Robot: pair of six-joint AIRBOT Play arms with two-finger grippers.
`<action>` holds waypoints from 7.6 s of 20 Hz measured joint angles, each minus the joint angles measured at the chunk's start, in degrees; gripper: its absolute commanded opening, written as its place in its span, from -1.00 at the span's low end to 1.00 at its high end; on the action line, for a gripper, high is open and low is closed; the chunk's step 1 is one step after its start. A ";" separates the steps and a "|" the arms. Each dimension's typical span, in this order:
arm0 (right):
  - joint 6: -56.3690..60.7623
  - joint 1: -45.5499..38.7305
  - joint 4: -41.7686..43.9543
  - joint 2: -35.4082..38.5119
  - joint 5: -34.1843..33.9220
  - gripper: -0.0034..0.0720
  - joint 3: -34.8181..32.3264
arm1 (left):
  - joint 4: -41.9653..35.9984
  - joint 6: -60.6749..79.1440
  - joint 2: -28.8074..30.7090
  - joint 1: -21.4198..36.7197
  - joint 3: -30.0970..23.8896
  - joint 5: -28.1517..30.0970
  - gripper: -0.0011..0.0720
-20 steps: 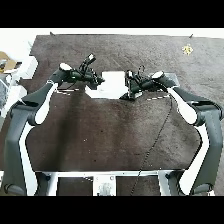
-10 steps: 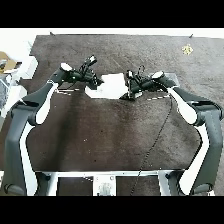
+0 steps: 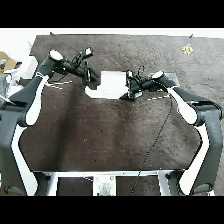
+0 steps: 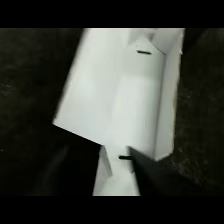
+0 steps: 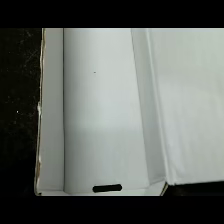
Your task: Fold the box and place the chain.
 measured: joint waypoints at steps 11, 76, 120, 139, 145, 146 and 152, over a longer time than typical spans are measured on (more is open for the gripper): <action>0.07 0.00 0.02 0.00 -0.02 0.11 0.00 | 10.93 6.21 0.20 -4.24 -6.99 5.64 0.85; 0.11 0.00 0.07 0.00 -0.13 0.11 0.00 | 8.57 -59.82 8.37 9.03 -8.61 -4.07 -0.94; 0.09 0.00 0.04 -0.02 0.02 0.11 0.00 | -14.49 -57.44 4.81 3.04 -21.20 3.34 -0.01; 0.11 0.00 0.07 -0.02 0.00 0.11 0.00 | 9.75 -68.87 4.70 5.97 -11.67 -4.39 -0.03; 0.11 0.00 0.07 -0.02 0.00 0.11 0.00 | 9.18 -69.53 4.59 5.49 -15.61 0.24 -0.03; 0.11 0.00 0.07 -0.02 0.00 0.11 0.00 | 8.61 -69.42 4.57 5.05 -16.00 0.87 -0.03; 0.11 0.00 0.07 -0.02 0.00 0.11 0.00 | 2.21 -67.63 4.42 3.58 -17.05 4.31 0.00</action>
